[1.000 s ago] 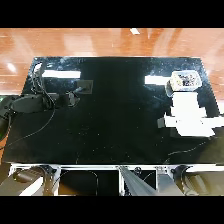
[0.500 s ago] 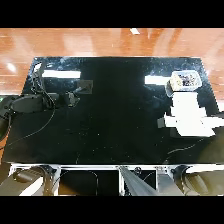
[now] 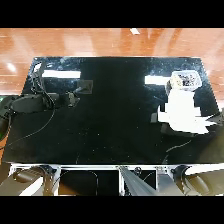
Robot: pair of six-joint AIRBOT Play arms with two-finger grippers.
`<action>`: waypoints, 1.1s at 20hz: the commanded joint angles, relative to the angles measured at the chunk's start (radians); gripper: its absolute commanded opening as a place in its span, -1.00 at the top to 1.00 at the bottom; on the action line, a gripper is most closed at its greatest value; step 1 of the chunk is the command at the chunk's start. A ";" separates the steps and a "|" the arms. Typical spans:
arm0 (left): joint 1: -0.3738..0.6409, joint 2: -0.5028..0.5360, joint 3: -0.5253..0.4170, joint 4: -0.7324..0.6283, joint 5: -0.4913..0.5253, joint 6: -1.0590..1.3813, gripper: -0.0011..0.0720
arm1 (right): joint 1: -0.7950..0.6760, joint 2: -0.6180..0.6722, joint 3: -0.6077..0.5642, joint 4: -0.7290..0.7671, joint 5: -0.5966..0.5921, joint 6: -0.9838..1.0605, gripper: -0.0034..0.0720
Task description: Fold the box and place the chain.
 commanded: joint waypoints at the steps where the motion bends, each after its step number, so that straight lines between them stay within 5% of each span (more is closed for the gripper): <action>1: 0.001 0.000 0.000 0.000 0.000 -0.001 -0.73 | 0.021 0.012 0.000 0.042 0.057 -0.011 0.83; 5: 0.000 0.000 0.000 -0.004 0.000 -0.001 -0.73 | 0.136 0.084 -0.092 0.185 0.051 -0.003 0.83; 10: -0.001 0.000 0.000 -0.002 0.004 0.001 -0.73 | 0.398 0.283 -0.380 0.352 -0.085 -0.004 0.83; 17: -0.013 -0.021 0.000 -0.034 0.020 0.051 -0.73 | 0.853 0.675 -0.795 0.501 -0.498 0.077 0.83; 22: -0.035 -0.170 0.000 -0.090 0.095 0.063 -0.73 | 1.123 0.801 -0.848 0.458 -0.840 0.111 0.83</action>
